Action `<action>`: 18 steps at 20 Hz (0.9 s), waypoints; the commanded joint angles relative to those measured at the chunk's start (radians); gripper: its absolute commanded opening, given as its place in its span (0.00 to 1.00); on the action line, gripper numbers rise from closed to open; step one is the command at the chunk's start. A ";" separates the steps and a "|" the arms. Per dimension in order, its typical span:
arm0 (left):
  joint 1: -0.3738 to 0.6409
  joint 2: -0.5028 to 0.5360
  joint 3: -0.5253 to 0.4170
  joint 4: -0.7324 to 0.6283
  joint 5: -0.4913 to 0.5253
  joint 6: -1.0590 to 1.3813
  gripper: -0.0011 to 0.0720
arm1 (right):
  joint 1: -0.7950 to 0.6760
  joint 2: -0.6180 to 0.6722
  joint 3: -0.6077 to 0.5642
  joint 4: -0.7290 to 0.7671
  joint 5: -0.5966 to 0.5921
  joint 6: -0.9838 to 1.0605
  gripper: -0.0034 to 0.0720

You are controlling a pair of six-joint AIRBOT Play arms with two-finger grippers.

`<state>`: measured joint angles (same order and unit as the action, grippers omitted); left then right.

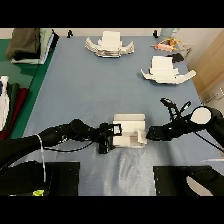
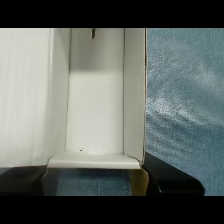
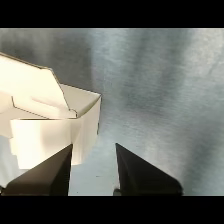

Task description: Fold the box.

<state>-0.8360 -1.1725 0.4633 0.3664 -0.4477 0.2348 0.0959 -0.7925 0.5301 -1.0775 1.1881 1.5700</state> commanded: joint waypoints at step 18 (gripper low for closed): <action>0.001 0.000 0.001 0.000 0.000 0.000 0.60 | 0.569 -0.221 0.159 -0.515 -0.058 0.653 0.61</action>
<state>-0.8360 -1.1725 0.4633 0.3664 -0.4477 0.2348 0.6018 -0.9810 0.6693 -1.4975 1.1297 2.0914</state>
